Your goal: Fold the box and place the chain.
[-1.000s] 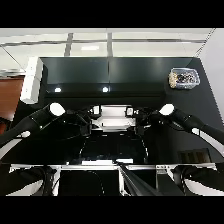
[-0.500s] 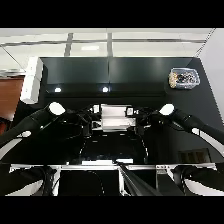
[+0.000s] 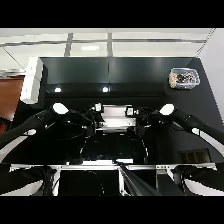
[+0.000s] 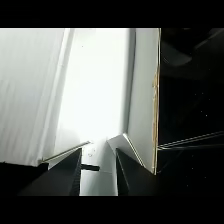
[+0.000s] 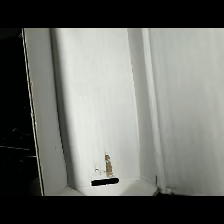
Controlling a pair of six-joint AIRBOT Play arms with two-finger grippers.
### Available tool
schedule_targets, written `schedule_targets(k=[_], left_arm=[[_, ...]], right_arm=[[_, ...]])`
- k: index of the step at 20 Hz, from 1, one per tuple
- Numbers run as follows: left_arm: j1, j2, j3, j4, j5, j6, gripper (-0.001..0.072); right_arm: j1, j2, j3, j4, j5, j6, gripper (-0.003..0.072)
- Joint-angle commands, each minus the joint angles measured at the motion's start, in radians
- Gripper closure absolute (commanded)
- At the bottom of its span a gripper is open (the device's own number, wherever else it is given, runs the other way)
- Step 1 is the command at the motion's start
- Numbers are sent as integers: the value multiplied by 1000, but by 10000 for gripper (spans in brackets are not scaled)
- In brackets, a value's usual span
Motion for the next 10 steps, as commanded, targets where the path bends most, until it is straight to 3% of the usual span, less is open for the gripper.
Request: schedule_targets(k=[1, 2, 3, 4, 5, 10], left_arm=[[-2, -6, 0, -12, -1, 3, 585], [-2, -6, 0, -12, -1, 3, 642], [-2, -6, 0, -13, -1, 3, 615], [-2, -6, 0, -13, -1, 3, 511], [-1, -6, 0, -12, -2, 3, 479], [-1, -6, 0, -12, 2, 3, 480]], right_arm=[[1, 0, 0, 0, 0, 0, 216], [1, 0, 0, 0, 0, 0, 217], [1, 0, 0, 0, 0, 0, 216], [1, 0, 0, 0, 0, 0, 216], [1, 0, 0, 0, 0, 0, 217], [1, 0, 0, 0, 0, 0, 216]])
